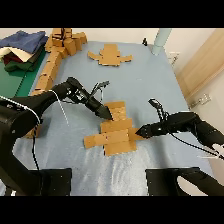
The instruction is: Fold the box.
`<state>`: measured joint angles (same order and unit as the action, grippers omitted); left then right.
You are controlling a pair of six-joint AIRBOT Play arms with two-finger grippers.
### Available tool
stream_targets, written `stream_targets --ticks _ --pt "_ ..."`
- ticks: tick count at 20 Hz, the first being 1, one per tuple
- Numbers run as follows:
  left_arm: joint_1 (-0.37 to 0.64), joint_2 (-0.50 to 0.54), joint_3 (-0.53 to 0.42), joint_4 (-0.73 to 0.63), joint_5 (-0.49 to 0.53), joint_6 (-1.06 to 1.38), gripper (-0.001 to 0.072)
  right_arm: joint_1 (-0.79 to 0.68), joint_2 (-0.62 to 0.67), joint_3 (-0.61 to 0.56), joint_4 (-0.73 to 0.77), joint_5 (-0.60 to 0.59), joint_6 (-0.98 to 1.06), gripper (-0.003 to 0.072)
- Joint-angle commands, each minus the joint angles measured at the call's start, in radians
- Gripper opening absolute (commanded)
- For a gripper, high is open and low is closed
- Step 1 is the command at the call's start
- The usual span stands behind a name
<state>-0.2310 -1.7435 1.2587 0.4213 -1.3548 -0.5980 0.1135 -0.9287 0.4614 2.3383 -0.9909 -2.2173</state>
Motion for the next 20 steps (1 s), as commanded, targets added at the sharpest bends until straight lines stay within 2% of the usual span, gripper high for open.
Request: stream_targets --ticks 1,2,6,7,11,12,13,14,15,20 --pt "0.006 -0.001 0.003 -0.013 0.001 0.005 0.0196 0.000 0.000 0.000 -0.001 -0.002 0.000 0.0003" --pt "0.006 -0.001 0.003 -0.013 0.001 0.007 0.0167 0.001 -0.001 0.000 -0.001 -0.002 0.000 0.0002" --pt "0.000 -0.001 0.003 -0.013 -0.016 0.008 0.0151 0.001 -0.001 0.000 -0.001 0.002 0.000 0.0002" --pt "-0.002 -0.001 0.003 -0.013 -0.024 0.021 0.0013 0.001 0.000 0.000 0.000 0.007 0.000 0.0003" --pt "-0.016 -0.001 0.003 -0.012 -0.036 0.063 0.0012 0.000 0.000 0.000 0.000 0.034 0.003 0.0004" --pt "-0.019 -0.001 0.003 -0.010 -0.017 0.063 0.0011 0.000 0.000 0.001 0.000 0.043 0.003 0.0024" --pt "-0.019 0.000 0.003 -0.010 -0.001 0.066 0.0010 0.000 0.000 0.001 -0.001 0.058 0.004 0.0139" --pt "-0.019 0.002 0.003 -0.010 0.009 0.088 0.0009 -0.003 0.000 0.003 -0.006 0.076 0.029 0.0285" --pt "-0.019 0.009 0.003 -0.010 0.019 0.111 0.0008 -0.008 0.000 0.014 -0.041 0.089 0.075 0.0333" --pt "-0.031 0.107 0.003 -0.002 0.114 0.256 0.0008 -0.078 0.001 0.181 -0.429 0.120 0.509 0.0342"
